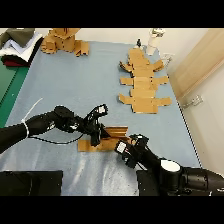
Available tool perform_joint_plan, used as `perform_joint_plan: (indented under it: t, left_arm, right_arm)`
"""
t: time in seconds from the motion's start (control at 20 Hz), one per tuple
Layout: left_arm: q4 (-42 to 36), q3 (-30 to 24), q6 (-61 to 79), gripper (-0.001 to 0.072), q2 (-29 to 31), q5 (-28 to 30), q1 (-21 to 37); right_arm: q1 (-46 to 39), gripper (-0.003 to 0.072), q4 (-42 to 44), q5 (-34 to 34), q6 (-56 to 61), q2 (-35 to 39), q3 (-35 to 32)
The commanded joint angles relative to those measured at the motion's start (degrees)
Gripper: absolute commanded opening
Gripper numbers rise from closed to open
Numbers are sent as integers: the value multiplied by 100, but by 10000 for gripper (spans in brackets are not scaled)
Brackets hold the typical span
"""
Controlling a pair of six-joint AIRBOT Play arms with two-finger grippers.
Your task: Fold the box.
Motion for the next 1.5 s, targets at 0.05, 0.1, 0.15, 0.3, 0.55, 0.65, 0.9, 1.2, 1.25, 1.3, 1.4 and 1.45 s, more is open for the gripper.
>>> perform_joint_plan:
  t: [0.05, 0.1, 0.15, 0.3, 0.55, 0.65, 0.9, 1.2, 1.25, 1.3, 1.4, 1.45]
  left_arm:
    - [0, 0, 0, 13, 2, -2, 0]
    - [0, 0, 0, 12, 2, 0, 0]
    - [0, 0, 0, 13, 2, 0, 0]
    - [0, 0, 0, 12, 2, -2, 0]
    - [0, 0, 0, 12, 2, 0, 0]
    - [0, 0, 0, 13, 2, 0, 0]
    - [0, 0, 0, 12, 2, 0, 0]
    - [-2, 0, 0, 12, 2, -2, 0]
    - [0, 0, 0, 13, 2, -4, -2]
    - [0, 0, 0, 12, 2, 0, 0]
    - [0, 0, 0, 12, 2, 0, 0]
    - [0, 0, 0, 12, 2, 0, 0]
  right_arm:
    - [-817, 715, 422, 879, -1058, 188, -105]
    - [-1117, 715, 774, 1185, -1523, 188, -118]
    - [-1480, 715, 1305, 1458, -2190, 188, -118]
    - [-2581, 715, 3270, 1965, -4618, 181, -116]
    - [-4275, 715, 7055, 1602, -9374, -260, 31]
    - [-4666, 714, 7556, 1093, -10341, -772, 291]
    - [-5119, 715, 7681, 179, -11254, -1989, 1062]
    - [-5147, 712, 7322, 0, -10859, -2083, 1152]
    - [-5147, 712, 7267, -37, -10859, -1998, 1152]
    - [-5147, 712, 7248, -46, -10859, -1910, 1152]
    - [-5147, 712, 7235, -42, -10861, -1818, 1152]
    - [-5145, 712, 7232, -31, -10872, -1832, 1152]
